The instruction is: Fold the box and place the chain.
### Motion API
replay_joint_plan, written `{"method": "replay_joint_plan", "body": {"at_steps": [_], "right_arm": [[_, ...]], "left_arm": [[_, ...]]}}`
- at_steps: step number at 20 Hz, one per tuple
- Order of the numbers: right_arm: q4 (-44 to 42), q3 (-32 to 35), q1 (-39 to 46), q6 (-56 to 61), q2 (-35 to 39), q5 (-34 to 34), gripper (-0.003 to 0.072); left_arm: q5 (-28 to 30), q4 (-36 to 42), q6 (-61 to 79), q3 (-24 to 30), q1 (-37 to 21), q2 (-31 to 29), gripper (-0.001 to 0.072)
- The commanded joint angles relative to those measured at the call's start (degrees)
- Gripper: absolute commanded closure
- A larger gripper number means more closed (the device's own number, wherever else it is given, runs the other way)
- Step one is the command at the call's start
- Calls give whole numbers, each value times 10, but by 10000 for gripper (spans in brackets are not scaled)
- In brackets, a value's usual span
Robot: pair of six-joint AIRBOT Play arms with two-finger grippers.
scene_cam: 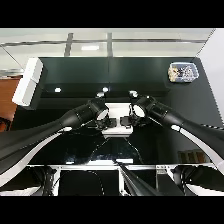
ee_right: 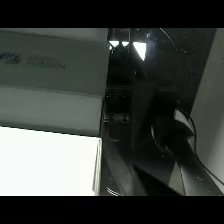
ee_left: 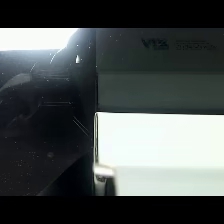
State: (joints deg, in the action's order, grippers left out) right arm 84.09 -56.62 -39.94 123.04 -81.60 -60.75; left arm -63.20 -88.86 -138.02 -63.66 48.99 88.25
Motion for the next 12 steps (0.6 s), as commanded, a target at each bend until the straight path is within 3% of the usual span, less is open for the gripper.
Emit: {"method": "replay_joint_plan", "body": {"at_steps": [1,2,6,7,8,9,12], "right_arm": [[-1,0,-1,2,-2,-5,486],[-1,0,-1,4,-2,-5,642],[-9,0,-1,12,-2,-9,668],[-10,-1,-1,12,-2,-10,643],[-13,-1,0,12,-2,-10,442],[-16,-1,-1,12,-2,-10,402],[-20,-1,-1,12,-2,-9,402]], "left_arm": [[0,0,0,0,0,0,683],[0,0,0,0,0,0,683],[-1,0,0,0,0,0,683],[-1,0,0,0,0,0,683],[-1,0,0,0,0,0,683],[-1,0,0,0,0,0,683],[-1,0,0,0,0,0,683]]}}
